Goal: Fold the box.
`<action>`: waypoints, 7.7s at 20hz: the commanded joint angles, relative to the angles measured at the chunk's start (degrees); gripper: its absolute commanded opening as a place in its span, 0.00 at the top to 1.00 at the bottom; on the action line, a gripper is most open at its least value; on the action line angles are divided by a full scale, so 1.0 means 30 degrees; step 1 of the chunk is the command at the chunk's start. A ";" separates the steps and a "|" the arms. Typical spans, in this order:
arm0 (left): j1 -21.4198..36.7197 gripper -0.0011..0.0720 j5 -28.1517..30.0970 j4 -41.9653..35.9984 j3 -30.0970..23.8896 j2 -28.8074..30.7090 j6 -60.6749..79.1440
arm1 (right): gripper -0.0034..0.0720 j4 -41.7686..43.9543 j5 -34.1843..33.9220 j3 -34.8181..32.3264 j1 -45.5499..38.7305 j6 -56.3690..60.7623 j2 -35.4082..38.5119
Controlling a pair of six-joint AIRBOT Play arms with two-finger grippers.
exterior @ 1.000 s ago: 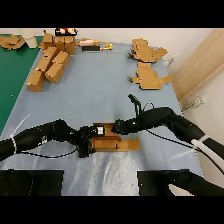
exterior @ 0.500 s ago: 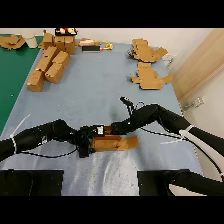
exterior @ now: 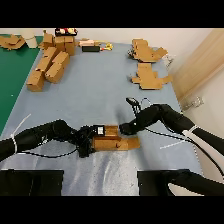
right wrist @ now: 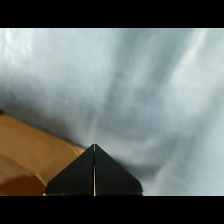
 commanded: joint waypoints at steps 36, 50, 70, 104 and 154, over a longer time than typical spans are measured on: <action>0.0015 0.39 -0.0015 0.0000 0.0000 0.0007 -0.0015 | 0.96 0.9865 0.0663 -0.0474 -0.1880 -0.8007 -0.2681; 0.0015 0.39 -0.0015 0.0000 0.0000 0.0007 -0.0015 | 0.96 0.6003 -0.1042 0.1333 -0.4991 -0.8007 0.1326; 0.0015 0.39 -0.0015 0.0000 0.0000 0.0007 -0.0015 | 0.27 0.0073 0.0189 -0.3257 0.1909 -1.8469 0.3883; 0.0015 0.39 -0.0015 0.0000 0.0000 0.0007 -0.0015 | 0.31 0.3541 0.3140 -0.3257 0.3971 -2.0159 0.3089; 0.0015 0.39 -0.0015 0.0000 0.0000 0.0007 -0.0015 | 0.69 0.2820 -0.0619 -0.2783 0.0911 0.0860 0.4685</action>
